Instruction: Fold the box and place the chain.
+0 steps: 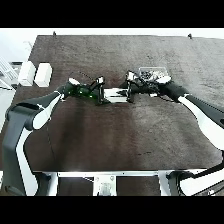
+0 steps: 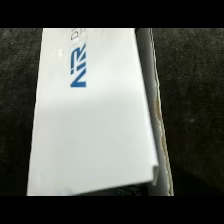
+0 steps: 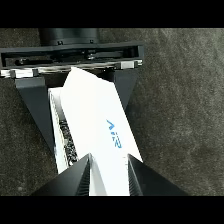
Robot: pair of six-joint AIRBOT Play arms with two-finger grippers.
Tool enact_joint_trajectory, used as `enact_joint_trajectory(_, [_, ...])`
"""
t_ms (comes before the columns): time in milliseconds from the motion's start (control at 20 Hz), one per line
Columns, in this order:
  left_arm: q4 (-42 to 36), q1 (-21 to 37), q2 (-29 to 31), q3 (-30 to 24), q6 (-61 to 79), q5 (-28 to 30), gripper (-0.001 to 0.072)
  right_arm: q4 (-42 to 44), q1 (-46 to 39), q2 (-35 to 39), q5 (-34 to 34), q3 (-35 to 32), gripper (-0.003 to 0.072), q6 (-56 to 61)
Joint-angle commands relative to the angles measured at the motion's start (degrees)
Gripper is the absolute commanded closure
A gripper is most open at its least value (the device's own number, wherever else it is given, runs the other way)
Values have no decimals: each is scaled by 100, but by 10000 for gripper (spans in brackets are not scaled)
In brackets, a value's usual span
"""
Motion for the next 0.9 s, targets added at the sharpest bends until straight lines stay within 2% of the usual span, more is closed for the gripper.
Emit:
enact_joint_trajectory(0, [13, -4, -2, 0, 24, -9, 283, 4, 0, -63, -55, 9, 423, 2])
enact_joint_trajectory(50, [13, -4, -2, 0, 24, -9, 283, 4, 2, -63, 13, 7, 423, 15])
enact_joint_trajectory(200, [13, -4, -2, 0, 24, -9, 283, -4, -4, -61, 791, 7, 423, 177])
enact_joint_trajectory(850, [13, -4, -2, 0, 24, -9, 283, -2, -79, -168, 804, 2, 424, 295])
